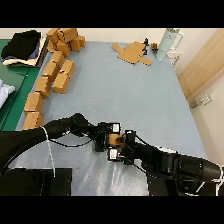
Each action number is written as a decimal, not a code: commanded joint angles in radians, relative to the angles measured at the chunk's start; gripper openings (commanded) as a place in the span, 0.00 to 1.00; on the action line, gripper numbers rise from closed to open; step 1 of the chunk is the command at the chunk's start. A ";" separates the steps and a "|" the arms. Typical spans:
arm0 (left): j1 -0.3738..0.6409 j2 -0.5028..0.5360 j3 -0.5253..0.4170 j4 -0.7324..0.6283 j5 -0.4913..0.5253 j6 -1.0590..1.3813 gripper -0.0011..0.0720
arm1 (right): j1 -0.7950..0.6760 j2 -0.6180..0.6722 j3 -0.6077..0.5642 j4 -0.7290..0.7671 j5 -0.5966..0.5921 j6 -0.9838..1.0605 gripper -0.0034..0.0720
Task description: Fold the box.
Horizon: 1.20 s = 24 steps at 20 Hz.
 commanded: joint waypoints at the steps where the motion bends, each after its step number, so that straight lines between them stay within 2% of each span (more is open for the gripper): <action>1: 0.001 0.000 0.001 0.000 0.000 0.000 0.44 | 0.002 0.002 0.012 -0.010 -0.007 0.001 0.40; 19: 0.001 0.000 0.001 0.000 0.000 0.000 0.44 | 0.005 0.095 0.019 -0.007 -0.063 0.001 0.39; 21: 0.001 0.000 0.001 0.000 0.000 0.000 0.44 | 0.005 0.095 0.019 -0.006 -0.064 0.001 0.25; 24: 0.001 0.000 0.001 0.000 0.000 0.000 0.44 | 0.005 0.092 0.019 -0.001 -0.063 0.001 0.25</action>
